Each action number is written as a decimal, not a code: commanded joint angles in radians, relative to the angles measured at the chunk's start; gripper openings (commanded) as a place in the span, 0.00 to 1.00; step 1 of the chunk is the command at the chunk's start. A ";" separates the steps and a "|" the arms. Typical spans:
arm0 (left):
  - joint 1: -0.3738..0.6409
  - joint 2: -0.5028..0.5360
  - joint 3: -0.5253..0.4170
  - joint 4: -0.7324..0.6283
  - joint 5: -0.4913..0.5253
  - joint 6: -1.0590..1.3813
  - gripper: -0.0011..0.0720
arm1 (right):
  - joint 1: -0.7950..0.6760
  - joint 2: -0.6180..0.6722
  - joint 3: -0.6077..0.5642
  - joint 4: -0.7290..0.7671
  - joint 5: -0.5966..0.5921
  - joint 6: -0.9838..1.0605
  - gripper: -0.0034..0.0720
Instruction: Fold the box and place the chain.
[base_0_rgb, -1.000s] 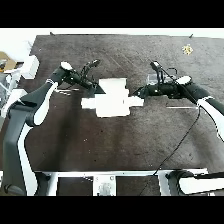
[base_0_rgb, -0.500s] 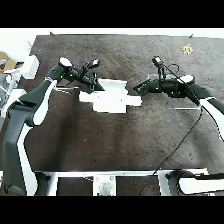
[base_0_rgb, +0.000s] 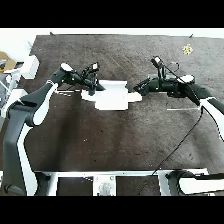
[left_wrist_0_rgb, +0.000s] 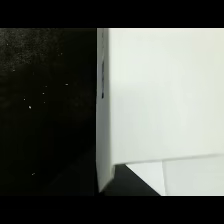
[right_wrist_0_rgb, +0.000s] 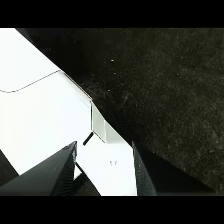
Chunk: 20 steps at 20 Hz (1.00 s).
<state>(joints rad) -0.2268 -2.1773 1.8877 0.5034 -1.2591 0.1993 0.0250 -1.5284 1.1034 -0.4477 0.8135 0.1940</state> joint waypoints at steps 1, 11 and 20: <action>0.000 0.000 -0.022 -0.007 0.014 0.019 0.03 | 0.003 0.000 0.000 0.003 0.002 -0.046 0.57; -0.003 -0.019 -0.023 0.066 0.021 0.008 0.03 | 0.045 -0.090 0.000 0.004 0.118 -0.307 0.89; -0.003 -0.020 -0.022 0.061 0.018 0.009 0.03 | 0.058 -0.090 -0.001 -0.085 0.237 -0.462 0.96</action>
